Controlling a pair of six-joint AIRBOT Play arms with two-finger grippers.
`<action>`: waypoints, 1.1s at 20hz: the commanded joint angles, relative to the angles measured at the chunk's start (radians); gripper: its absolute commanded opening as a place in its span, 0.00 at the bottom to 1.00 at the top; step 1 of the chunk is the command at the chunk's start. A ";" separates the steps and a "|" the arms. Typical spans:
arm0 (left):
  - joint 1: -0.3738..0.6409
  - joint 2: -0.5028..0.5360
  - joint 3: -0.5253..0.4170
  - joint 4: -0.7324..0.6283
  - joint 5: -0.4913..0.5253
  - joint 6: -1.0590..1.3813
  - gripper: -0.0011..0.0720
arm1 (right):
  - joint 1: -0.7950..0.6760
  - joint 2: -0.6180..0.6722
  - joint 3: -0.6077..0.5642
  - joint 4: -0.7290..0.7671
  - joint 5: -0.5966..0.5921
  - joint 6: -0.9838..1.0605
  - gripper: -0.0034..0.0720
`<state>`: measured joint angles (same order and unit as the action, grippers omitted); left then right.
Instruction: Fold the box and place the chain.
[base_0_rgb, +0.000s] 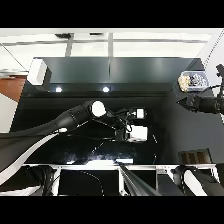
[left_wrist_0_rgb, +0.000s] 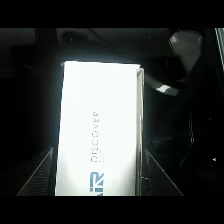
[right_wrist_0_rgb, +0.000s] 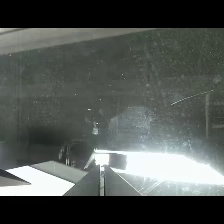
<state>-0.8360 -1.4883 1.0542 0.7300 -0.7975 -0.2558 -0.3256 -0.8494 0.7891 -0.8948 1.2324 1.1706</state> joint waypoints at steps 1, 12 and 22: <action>-0.001 -0.007 0.002 0.005 -0.019 -0.017 0.98 | 0.000 0.001 0.001 0.000 0.002 0.000 0.10; -0.016 -0.018 0.002 0.049 -0.021 -0.018 0.98 | 0.000 0.001 0.001 0.001 0.001 0.000 0.09; -0.024 -0.020 0.002 0.051 -0.015 -0.034 0.98 | 0.000 0.001 0.001 0.001 0.001 0.000 0.10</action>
